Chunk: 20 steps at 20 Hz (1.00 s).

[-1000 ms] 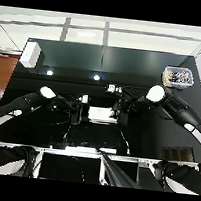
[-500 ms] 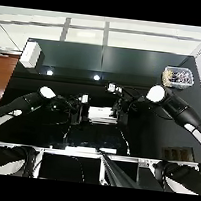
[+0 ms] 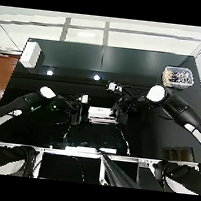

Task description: Fold the box and place the chain.

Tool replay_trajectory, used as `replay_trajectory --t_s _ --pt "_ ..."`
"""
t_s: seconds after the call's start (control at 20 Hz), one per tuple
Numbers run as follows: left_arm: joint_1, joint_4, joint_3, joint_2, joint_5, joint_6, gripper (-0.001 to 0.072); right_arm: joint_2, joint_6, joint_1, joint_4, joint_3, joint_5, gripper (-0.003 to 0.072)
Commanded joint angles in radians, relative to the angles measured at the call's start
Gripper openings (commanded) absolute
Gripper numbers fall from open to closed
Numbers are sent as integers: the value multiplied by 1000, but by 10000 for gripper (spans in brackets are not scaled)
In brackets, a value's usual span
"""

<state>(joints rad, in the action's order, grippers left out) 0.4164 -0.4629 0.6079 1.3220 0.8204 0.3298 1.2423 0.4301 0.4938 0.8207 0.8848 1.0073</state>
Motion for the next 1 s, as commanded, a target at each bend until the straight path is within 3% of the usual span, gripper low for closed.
replay_trajectory --t_s 0.0,0.95 --pt "1 0 0 0 -1 0 391 2 4 1 1 0 1 243" --pt "1 0 0 0 -1 0 397 2 23 1 3 0 37 284"
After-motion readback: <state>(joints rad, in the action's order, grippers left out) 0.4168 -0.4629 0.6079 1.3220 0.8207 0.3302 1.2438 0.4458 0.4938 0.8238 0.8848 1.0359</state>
